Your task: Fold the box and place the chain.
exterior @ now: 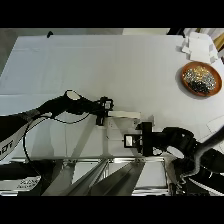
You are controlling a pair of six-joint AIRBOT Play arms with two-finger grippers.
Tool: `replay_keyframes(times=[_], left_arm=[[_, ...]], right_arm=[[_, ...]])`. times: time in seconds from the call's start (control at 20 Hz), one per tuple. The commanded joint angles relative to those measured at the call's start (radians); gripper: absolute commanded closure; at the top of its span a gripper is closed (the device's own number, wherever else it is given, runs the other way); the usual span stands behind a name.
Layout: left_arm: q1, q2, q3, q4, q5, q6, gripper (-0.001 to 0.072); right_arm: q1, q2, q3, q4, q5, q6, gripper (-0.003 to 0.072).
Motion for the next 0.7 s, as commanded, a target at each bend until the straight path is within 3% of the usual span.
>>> replay_keyframes(times=[0.0, 0.2, 0.65], left_arm=[[-0.001, 0.000, 0.000, 0.000, 0.000, 0.000, 0.0697], [-0.001, 0.000, 0.000, 0.000, 0.000, 0.000, 0.0697], [-0.001, 0.000, 0.000, 0.000, 0.000, 0.000, 0.0697]], right_arm=[[0.024, -0.004, -0.039, -0.010, -0.099, 0.037, -0.0012], [0.006, -0.017, -0.039, -0.010, -0.201, 0.036, 0.0000], [-0.055, -0.036, -0.012, 0.026, -0.193, 0.035, 0.0000]])
